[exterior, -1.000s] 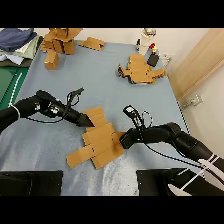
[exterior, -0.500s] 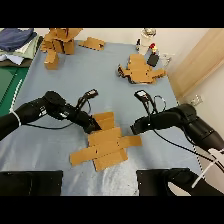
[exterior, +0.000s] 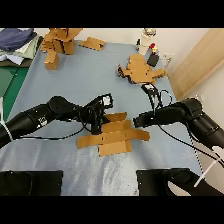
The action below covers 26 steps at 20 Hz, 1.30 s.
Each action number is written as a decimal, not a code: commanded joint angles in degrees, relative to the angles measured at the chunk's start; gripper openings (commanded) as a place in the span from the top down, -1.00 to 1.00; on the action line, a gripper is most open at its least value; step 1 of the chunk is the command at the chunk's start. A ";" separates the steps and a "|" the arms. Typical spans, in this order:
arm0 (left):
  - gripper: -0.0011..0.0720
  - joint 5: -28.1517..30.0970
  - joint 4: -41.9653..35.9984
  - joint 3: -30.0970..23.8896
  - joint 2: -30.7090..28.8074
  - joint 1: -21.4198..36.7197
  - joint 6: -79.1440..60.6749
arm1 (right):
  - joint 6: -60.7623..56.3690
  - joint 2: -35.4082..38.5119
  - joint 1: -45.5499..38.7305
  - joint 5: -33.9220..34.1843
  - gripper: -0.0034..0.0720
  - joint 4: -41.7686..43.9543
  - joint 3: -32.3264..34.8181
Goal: Fold the box.
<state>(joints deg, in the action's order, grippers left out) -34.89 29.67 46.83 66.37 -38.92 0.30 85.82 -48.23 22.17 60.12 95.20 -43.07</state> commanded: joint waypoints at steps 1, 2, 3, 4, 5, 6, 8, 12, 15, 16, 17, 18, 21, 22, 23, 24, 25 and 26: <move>0.94 -1.66 1.16 -0.13 0.44 2.12 -6.91 | -3.32 -0.04 -0.04 -3.41 0.90 -0.28 -0.11; 0.94 -1.29 2.78 -0.31 0.44 2.08 -6.95 | -4.09 -0.04 -0.04 -3.72 0.90 -0.26 -0.11; 0.94 -1.09 3.76 -0.37 0.44 1.84 -6.97 | -4.50 -0.04 -0.04 -4.00 0.90 -0.26 -0.11; 0.94 -1.16 4.83 -0.37 0.46 1.53 -7.02 | -4.81 -0.04 -0.04 -4.57 0.90 -0.31 0.04; 0.94 -1.05 5.55 -0.48 0.55 1.07 -6.99 | -5.14 -0.04 -0.04 -5.40 0.90 -0.22 0.39; 0.94 -1.05 5.44 -0.66 0.79 0.98 -6.95 | -5.51 -0.04 -0.02 -6.03 0.90 -0.22 0.83; 0.94 1.64 4.00 -1.84 0.96 0.22 -6.75 | -6.12 -0.02 0.09 -6.91 0.90 0.15 1.66; 0.94 6.14 2.49 -3.82 0.94 -2.27 -6.36 | -6.29 -0.04 0.07 -7.19 0.90 0.13 2.23; 0.94 6.51 1.53 -4.81 0.90 -3.91 -4.81 | -6.29 -0.02 0.09 -7.45 0.90 0.13 2.23; 0.94 7.56 0.85 -5.40 0.90 -4.55 -4.81 | -6.29 -0.02 0.09 -7.58 0.90 0.11 2.23; 0.94 8.76 0.55 -5.97 0.90 -5.14 -4.83 | -6.29 -0.02 0.09 -7.74 0.90 0.13 2.25; 0.94 9.42 0.04 -6.47 0.92 -5.62 -4.83 | -6.29 -0.02 0.09 -7.82 0.90 0.13 2.25; 0.94 9.27 -0.39 -7.72 0.92 -5.75 -4.83 | -6.29 -0.02 0.09 -8.20 0.90 0.13 2.27; 0.94 9.20 -0.39 -8.13 0.92 -5.75 -4.87 | -6.29 -0.04 0.09 -8.52 0.90 0.15 2.27; 0.94 8.74 -0.50 -8.35 0.94 -5.75 -4.90 | -6.29 -0.02 0.09 -8.85 0.90 0.17 2.27; 0.94 8.22 -0.66 -8.35 0.94 -5.75 -4.96 | -6.29 -0.02 0.09 -9.18 0.90 0.15 2.27; 0.94 8.07 -1.77 -8.35 0.94 -5.75 -5.51 | -6.29 -0.04 0.09 -9.49 0.90 0.15 2.34; 0.94 7.78 -3.19 -8.35 0.94 -5.75 -6.49 | -6.32 -0.04 0.09 -9.62 0.90 0.17 2.38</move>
<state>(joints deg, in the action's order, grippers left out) -26.44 28.73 38.87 67.29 -44.56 -4.78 79.50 -48.25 22.20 51.33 95.33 -40.77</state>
